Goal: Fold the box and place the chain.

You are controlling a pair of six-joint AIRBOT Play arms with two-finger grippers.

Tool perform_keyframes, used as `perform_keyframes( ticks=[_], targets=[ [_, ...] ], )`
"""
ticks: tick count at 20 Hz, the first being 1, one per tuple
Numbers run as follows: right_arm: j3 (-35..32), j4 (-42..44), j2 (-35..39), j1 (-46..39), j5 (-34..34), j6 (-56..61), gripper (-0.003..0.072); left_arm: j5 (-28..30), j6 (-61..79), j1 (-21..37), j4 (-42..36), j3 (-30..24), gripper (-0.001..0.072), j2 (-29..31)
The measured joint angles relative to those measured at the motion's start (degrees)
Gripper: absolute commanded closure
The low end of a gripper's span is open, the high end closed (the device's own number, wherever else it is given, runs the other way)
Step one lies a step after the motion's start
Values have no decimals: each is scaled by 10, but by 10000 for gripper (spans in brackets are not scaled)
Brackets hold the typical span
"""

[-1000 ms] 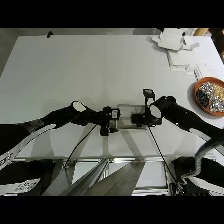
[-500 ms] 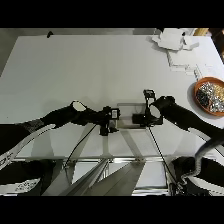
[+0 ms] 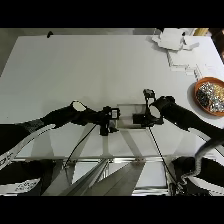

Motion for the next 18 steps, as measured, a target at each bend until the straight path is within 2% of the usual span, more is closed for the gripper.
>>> perform_keyframes(
  ticks=[1, 2, 7, 16, 17, 18],
  targets=[
    [0, -1, 1, 0, 1, 0, 640, 0, 0, 0, 0, 0, 390, 0],
    [0, -2, 4, 0, 2, 0, 558, 0, 0, 0, 0, 0, 390, 0],
    [0, -11, 28, 0, 6, -1, 449, 1, 0, 0, 0, 0, 390, 0],
    [0, -38, 30, -1, 26, -1, 450, 0, 0, 0, 0, 0, 390, 0],
    [0, -39, 27, -1, 26, 0, 473, 0, 0, 0, 0, 0, 390, 0],
    [0, -38, 24, -1, 27, -1, 560, 0, 0, 0, 0, 0, 390, 0]
  ],
)
